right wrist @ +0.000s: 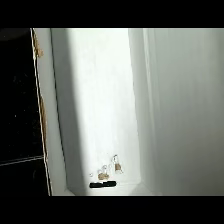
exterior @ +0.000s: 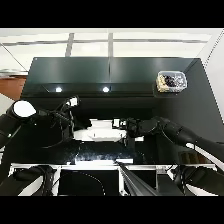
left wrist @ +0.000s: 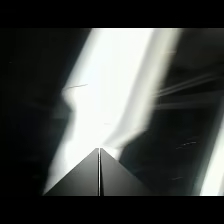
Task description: Fold the box and place the chain.
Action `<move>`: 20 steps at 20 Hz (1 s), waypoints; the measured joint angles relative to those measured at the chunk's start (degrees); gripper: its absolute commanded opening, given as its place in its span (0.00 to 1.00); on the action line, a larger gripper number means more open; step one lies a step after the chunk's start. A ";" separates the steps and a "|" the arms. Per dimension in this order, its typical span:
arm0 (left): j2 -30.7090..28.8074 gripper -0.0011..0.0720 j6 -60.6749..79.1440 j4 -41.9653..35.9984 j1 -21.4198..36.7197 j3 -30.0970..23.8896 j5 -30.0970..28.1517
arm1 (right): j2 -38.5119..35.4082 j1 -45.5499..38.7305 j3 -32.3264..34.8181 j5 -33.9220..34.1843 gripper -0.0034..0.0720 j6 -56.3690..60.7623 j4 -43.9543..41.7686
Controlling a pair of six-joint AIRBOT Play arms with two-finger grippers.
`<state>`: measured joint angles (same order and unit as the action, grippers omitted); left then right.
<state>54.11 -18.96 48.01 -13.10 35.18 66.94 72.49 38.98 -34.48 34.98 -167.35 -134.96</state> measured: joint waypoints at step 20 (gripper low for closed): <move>12.41 0.98 -4.04 -6.58 -7.06 0.44 -22.56 | 0.00 0.00 0.00 -0.04 0.57 -0.02 0.02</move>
<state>66.52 -23.00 41.43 -20.16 35.62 44.38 72.49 38.98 -34.48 34.94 -167.37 -134.93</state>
